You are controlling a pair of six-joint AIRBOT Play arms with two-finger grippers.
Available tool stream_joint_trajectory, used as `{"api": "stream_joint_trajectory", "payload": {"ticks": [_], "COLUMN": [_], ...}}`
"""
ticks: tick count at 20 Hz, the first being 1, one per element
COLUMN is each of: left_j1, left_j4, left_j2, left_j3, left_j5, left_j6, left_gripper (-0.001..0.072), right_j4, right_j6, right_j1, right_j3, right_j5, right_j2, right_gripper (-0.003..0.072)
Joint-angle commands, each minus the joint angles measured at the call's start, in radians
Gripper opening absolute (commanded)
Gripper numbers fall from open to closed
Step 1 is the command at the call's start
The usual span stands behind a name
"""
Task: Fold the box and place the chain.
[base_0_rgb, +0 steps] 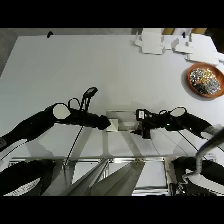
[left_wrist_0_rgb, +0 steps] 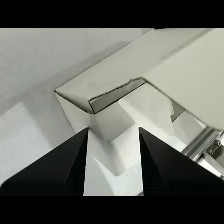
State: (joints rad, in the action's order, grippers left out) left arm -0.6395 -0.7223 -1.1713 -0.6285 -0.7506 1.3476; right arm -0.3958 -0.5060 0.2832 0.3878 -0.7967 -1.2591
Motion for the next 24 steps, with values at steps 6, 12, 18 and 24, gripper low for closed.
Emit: {"api": "stream_joint_trajectory", "payload": {"ticks": [6, 12, 18, 24], "left_j1": [-0.063, -0.098, -0.139, -0.235], "left_j4": [-0.22, -0.337, -0.567, -0.605], "left_j2": [-0.056, -0.079, -0.125, -0.293], "left_j3": [-0.085, -0.094, -0.219, -0.381], "left_j5": [0.005, -0.007, -0.157, -0.26], "left_j6": [0.288, 0.476, 0.712, 0.848], "left_gripper": [0.0365, 0.0365, 0.0364, 0.0312], "right_j4": [0.0, 0.0, 0.0, 0.0], "right_j6": [0.0, 0.0, 0.0, 0.0], "right_j1": [0.0, 0.0, 0.0, 0.0], "right_j3": [0.001, 0.001, 0.001, 0.001], "right_j5": [0.0, 0.0, 0.0, 0.0], "right_j2": [0.0, 0.0, 0.0, 0.0], "right_gripper": [0.0401, 0.0401, 0.0401, 0.0401]}}
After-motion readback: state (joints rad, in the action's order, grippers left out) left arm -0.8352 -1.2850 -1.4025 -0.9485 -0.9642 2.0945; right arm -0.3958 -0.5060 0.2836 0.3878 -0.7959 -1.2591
